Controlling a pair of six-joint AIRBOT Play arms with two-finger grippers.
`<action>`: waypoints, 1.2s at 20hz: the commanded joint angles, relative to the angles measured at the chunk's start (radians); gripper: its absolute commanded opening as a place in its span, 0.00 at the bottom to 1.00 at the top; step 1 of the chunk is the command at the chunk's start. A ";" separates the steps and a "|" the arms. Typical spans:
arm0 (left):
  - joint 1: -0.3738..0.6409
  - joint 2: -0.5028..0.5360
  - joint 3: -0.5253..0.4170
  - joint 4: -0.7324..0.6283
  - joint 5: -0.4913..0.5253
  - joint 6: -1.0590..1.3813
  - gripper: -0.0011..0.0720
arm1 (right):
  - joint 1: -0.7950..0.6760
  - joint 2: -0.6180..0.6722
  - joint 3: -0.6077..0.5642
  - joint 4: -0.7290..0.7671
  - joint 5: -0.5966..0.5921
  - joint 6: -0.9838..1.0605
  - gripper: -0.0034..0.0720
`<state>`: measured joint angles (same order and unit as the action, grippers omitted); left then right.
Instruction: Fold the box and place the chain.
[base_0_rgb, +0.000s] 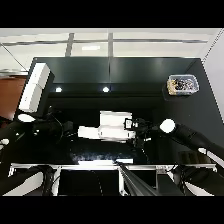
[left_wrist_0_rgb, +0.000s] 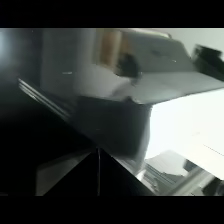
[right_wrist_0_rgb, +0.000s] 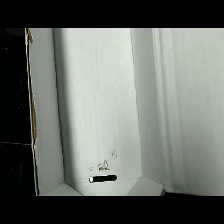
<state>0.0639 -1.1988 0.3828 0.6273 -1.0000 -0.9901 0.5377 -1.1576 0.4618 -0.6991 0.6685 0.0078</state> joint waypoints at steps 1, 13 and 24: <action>-0.102 -0.042 0.001 -0.043 0.055 0.021 0.06 | 0.000 0.000 0.000 0.000 0.000 0.000 0.76; -0.152 -0.034 0.119 -0.070 -0.051 0.045 0.96 | 0.000 0.000 0.000 0.000 0.000 0.000 0.76; -0.362 0.001 0.169 -0.093 -0.006 -0.007 0.96 | 0.000 0.000 0.000 0.000 0.000 0.000 0.76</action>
<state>-0.2359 -1.2003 0.5465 0.5385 -1.0534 -0.9676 0.5377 -1.1576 0.4618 -0.6994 0.6689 0.0078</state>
